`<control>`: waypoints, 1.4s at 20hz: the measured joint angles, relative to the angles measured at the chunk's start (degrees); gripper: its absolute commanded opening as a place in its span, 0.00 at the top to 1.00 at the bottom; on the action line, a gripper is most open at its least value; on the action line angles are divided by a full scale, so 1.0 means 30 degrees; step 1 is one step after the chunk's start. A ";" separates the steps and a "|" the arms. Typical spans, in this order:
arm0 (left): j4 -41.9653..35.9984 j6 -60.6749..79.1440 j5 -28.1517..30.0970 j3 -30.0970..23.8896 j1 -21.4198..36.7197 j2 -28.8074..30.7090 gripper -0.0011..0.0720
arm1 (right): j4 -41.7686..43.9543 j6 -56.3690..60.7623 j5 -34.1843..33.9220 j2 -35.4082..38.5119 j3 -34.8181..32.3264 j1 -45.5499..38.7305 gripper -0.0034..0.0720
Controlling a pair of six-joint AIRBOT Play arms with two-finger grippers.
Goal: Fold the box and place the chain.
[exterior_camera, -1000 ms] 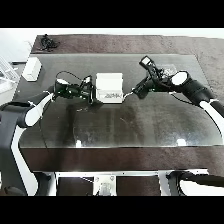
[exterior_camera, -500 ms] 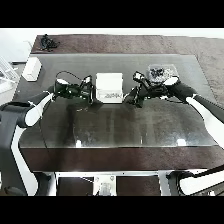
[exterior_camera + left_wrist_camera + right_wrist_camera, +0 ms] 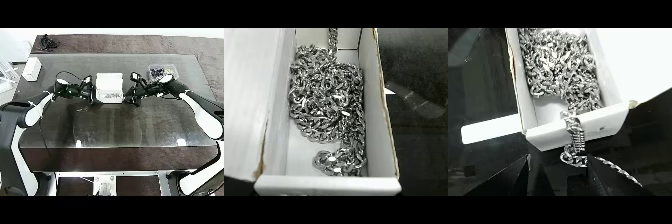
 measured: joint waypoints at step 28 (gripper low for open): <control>0.0000 0.0007 0.0000 0.0000 0.0000 0.0000 0.59 | -0.2157 0.5821 -0.2033 0.4320 0.1705 0.1042 0.95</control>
